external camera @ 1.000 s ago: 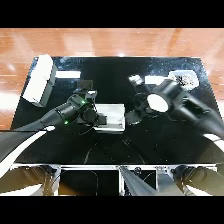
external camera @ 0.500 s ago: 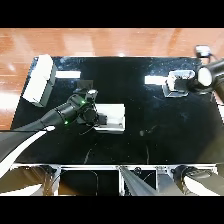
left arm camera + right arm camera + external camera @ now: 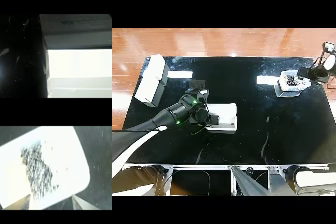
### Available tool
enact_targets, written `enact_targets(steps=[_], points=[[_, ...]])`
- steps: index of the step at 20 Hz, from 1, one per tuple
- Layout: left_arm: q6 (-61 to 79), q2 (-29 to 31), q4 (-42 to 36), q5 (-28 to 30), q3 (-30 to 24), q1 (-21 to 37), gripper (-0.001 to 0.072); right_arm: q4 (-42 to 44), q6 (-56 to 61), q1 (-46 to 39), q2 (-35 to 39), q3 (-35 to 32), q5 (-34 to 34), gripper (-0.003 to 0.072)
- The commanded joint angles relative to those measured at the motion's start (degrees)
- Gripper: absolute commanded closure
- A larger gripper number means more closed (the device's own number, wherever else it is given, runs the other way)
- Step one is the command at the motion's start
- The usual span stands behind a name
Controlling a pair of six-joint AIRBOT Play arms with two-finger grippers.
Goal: Fold the box and place the chain.
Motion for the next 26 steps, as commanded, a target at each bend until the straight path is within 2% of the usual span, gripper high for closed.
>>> enact_targets(steps=[1,5,9,14,16,18,19,26], points=[[0.09,0.0,0.17,0.35,0.0,0.04,0.069,1.51,-1.42,-1.4,-10.71,10.19,1.49,0.0071],[0.11,0.0,0.15,0.22,0.0,0.04,0.069,-0.17,-1.4,-1.62,-17.29,16.52,4.04,0.0071],[0.09,0.0,0.13,0.15,0.0,0.02,0.069,-5.07,-1.22,-1.86,-18.34,16.59,4.44,0.0071],[0.09,0.0,0.15,0.0,0.0,0.04,0.069,-2.99,-1.57,-1.97,-19.34,16.59,5.77,0.0074],[0.09,0.0,0.13,0.02,0.0,0.02,0.069,-1.36,-2.8,-1.97,-19.39,16.59,6.16,0.0324],[0.11,0.0,0.13,0.02,0.0,0.02,0.069,-0.87,-3.13,-1.97,-19.32,16.59,7.08,0.062],[0.09,0.0,0.13,0.02,0.0,0.02,0.069,-0.9,-3.15,-1.99,-19.21,16.63,7.65,0.066],[0.11,0.0,0.13,0.09,0.0,0.02,0.069,-0.9,-5.29,-1.99,-14.23,19.67,12.09,0.0663]])
